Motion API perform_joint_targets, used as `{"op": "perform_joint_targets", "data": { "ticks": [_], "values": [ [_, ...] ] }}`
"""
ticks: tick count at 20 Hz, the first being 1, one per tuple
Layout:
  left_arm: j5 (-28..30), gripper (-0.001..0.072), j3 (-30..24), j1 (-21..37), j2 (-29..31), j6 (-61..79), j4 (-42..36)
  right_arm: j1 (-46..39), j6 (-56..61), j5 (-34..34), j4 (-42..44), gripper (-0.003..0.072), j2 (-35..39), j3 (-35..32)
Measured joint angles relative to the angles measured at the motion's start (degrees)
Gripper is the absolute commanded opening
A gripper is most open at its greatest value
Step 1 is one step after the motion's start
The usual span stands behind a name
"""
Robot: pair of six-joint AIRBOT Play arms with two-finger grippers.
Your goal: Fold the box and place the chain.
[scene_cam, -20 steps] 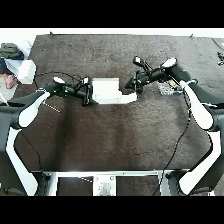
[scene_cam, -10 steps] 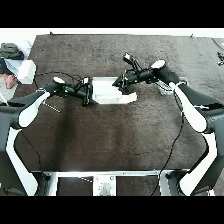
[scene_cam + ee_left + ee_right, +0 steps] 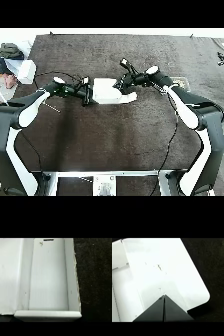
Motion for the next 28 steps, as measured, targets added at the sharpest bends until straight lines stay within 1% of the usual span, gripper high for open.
{"op": "perform_joint_targets", "data": {
  "ticks": [5, 11, 12, 13, 14, 15, 16, 17, 19, 21, 24, 28],
  "values": [
    [0.0, 0.0355, 0.0, 0.0, 0.0, 0.1, 0.0, 0.1, 0.7, 0.5, -3.2, -0.0011, 0.5, 0.1],
    [0.0, 0.0354, 0.0, 0.0, 0.0, 0.0, 0.0, -0.5, 1.0, -1.8, -5.2, -0.0002, 7.4, 0.2],
    [0.0, 0.0355, 0.0, 0.0, 0.0, 0.0, 0.0, -0.7, 1.2, -1.4, -6.6, 0.0118, 8.7, 0.2],
    [0.0, 0.0355, 0.0, 0.0, 0.0, 0.0, 0.0, -0.9, 1.5, -0.1, -8.6, 0.0329, 9.9, 0.2],
    [0.0, 0.0355, 0.0, 0.0, 0.0, 0.0, 0.0, -0.9, 1.9, 1.6, -11.4, 0.043, 10.7, 0.2],
    [0.0, 0.0355, 0.0, 0.0, 0.0, 0.0, 0.0, -0.9, 2.4, 3.8, -14.4, 0.0456, 11.4, 0.1],
    [0.0, 0.0355, 0.0, 0.0, 0.0, 0.0, 0.0, -0.9, 2.9, 5.5, -16.8, 0.0522, 11.8, 0.0],
    [0.0, 0.0354, 0.0, 0.0, 0.0, 0.0, 0.0, -1.0, 3.3, 7.0, -19.1, 0.0568, 12.2, -0.5],
    [0.0, 0.0355, 0.0, 0.0, 0.0, 0.0, 0.0, -0.8, 3.4, 8.6, -22.6, 0.0568, 12.6, -2.4],
    [0.0, 0.0354, 0.0, 0.0, 0.0, 0.0, 0.0, 0.1, 2.6, 8.2, -25.0, 0.0568, 12.8, -5.2],
    [0.0, 0.0354, 0.0, 0.0, 0.0, 0.0, 0.0, 1.5, 1.4, 4.3, -27.5, 0.0567, 12.9, -8.6],
    [0.0, 0.0354, 0.0, 0.0, 0.0, 0.0, 0.0, 3.5, 0.8, 1.2, -28.4, 0.0566, 13.0, -10.4]
  ]
}}
